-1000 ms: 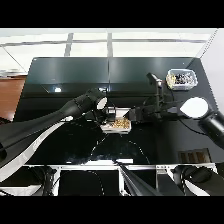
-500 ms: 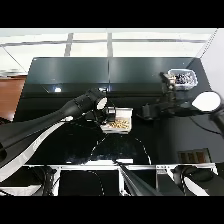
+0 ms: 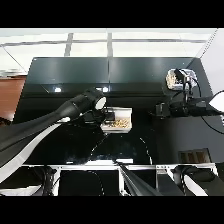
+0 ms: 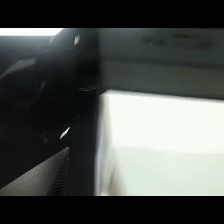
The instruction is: Fold the box and place the chain.
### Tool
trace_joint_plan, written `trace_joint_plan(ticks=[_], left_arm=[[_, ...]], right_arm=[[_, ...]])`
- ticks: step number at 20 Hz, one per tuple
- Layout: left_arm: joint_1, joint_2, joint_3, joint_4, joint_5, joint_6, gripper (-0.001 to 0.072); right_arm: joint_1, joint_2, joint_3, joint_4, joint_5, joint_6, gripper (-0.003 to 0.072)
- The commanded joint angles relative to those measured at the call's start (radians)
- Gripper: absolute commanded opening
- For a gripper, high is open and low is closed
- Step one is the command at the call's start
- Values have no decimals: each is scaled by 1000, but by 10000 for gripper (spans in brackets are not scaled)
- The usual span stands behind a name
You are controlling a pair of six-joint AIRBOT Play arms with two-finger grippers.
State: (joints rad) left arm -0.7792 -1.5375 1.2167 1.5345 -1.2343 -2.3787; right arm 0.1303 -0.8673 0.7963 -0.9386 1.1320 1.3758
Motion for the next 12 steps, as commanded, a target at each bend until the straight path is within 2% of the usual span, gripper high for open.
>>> trace_joint_plan(ticks=[1, 4, 6, 7, 10, 12], left_arm=[[10, 88, 0, 104, -24, 2, 446], [14, 206, -37, 294, -103, 91, 446], [46, 312, -142, 415, -115, 90, 446], [89, 362, -209, 424, -97, 90, 446], [314, 493, -423, 290, 30, 126, 445], [504, 560, -540, 45, 200, 294, 445]], right_arm=[[-4, 2, 1, -9, -16, -8, 307], [-5, 2, 1, -13, -20, -8, 307], [-5, 2, 1, -33, -33, -8, 307], [-5, 2, 1, -51, -50, -8, 307], [-5, 2, 1, -89, -92, -8, 307], [-5, 2, 1, -91, -101, -6, 307]])
